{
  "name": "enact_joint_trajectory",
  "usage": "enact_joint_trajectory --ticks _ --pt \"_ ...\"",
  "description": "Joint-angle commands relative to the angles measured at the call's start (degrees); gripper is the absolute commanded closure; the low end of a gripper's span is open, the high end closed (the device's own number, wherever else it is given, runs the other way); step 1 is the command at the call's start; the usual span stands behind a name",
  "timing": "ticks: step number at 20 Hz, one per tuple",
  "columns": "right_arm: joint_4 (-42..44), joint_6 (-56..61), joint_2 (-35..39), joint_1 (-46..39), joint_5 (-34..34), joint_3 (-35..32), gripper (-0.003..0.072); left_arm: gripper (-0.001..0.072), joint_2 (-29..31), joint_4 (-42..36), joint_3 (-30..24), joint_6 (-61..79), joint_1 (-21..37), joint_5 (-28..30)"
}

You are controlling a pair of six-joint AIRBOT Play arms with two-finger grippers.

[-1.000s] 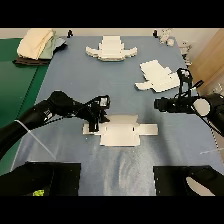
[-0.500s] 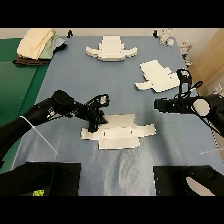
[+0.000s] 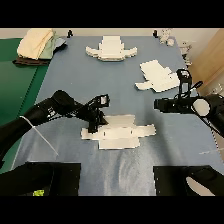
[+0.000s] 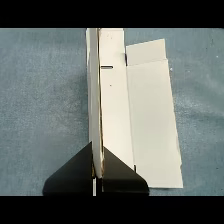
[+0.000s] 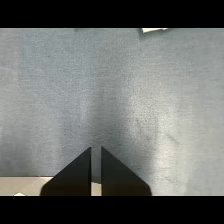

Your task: Fold the box.

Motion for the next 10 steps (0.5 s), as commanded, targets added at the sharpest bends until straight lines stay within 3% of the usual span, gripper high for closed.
enact_joint_trajectory --ticks 1,6,10 --pt "1.20 -1.03 -0.02 0.04 1.97 0.02 0.0684 0.0693 -0.04 0.15 -0.02 -0.02 0.00 0.04" --pt "17.88 -14.62 0.02 5.27 13.70 -0.11 0.0686 0.0693 -0.04 -0.09 -0.02 0.00 -0.07 0.04" --pt "14.69 -11.41 0.20 23.26 14.95 -3.96 0.0687 0.0693 -0.02 -0.07 -0.02 0.00 -0.04 0.13"
